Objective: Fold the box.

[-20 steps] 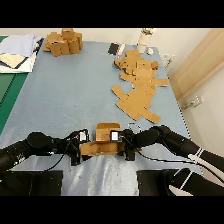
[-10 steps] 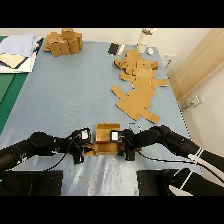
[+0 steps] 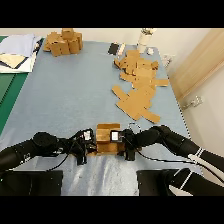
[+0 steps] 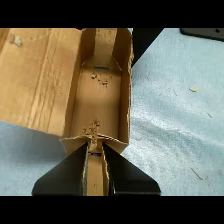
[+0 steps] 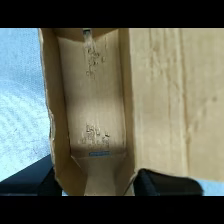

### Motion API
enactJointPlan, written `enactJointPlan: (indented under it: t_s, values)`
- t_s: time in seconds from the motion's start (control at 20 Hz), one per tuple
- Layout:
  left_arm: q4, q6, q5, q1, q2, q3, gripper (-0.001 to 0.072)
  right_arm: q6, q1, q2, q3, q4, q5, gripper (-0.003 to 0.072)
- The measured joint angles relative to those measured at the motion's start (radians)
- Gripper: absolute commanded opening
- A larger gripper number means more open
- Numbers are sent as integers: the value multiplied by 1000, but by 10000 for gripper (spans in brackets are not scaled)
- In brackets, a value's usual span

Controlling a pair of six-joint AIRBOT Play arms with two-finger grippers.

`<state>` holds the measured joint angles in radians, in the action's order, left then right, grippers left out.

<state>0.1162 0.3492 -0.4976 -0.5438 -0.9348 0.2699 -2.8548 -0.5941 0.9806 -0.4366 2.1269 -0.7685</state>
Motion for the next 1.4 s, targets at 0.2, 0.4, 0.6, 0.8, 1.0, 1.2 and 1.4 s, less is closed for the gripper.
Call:
enactJointPlan:
  t_s: [0.2,0.4,0.6,0.8,1.0,1.2,1.4]
  values:
    - [-36,35,0,-4,-25,13,462,0,0,0,0,0,0,538]
    - [-49,48,-5,-5,-32,16,537,0,0,0,0,-2,0,539]
    - [-54,50,-9,-5,-34,17,550,0,0,0,0,-1,0,539]
    - [-55,42,-6,-5,-33,17,127,0,0,0,0,0,0,538]
    - [52,-133,29,-5,4,17,15,0,0,0,0,3,1,539]
    - [378,-555,-15,14,136,17,15,0,0,0,0,2,1,539]
    - [789,-1215,-169,95,335,17,14,0,0,0,0,1,0,539]
